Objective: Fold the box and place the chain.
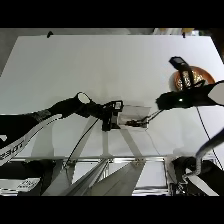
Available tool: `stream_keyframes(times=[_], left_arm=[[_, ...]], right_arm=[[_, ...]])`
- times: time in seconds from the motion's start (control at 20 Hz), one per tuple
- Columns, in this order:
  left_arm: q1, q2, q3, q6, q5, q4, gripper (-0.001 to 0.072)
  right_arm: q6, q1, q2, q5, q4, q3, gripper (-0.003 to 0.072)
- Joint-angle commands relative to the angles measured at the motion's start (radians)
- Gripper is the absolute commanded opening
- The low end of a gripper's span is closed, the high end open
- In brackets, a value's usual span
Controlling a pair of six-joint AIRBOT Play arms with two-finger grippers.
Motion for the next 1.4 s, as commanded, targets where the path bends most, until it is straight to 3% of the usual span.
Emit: stream_keyframes(times=[0.0, 0.15, 0.35, 0.45, 0.95, 1.35], left_arm=[[0.001, 0.001, 0.001, 0.000, 0.000, 0.000, 0.0273], [0.001, 0.001, 0.001, 0.000, 0.000, 0.000, 0.0273], [0.001, 0.001, 0.001, 0.000, 0.000, 0.000, 0.0273], [0.001, 0.001, 0.001, 0.000, 0.000, 0.000, 0.0273], [0.001, 0.001, 0.001, 0.000, 0.000, 0.000, 0.0273], [0.001, 0.001, 0.001, 0.000, 0.000, 0.000, 0.0273]], right_arm=[[0.014, -0.111, -0.019, 0.047, -0.153, -0.035, 0.0043], [0.013, -0.122, -0.048, -0.055, -0.159, -0.138, 0.0190], [0.006, -0.122, -0.141, -0.135, -0.159, -0.208, 0.0217], [0.005, -0.121, -0.199, -0.156, -0.159, -0.209, 0.0358], [0.005, -0.121, -0.320, -0.224, -0.159, -0.209, 0.0316], [0.006, -0.121, -0.323, -0.307, -0.159, -0.209, 0.0291]])
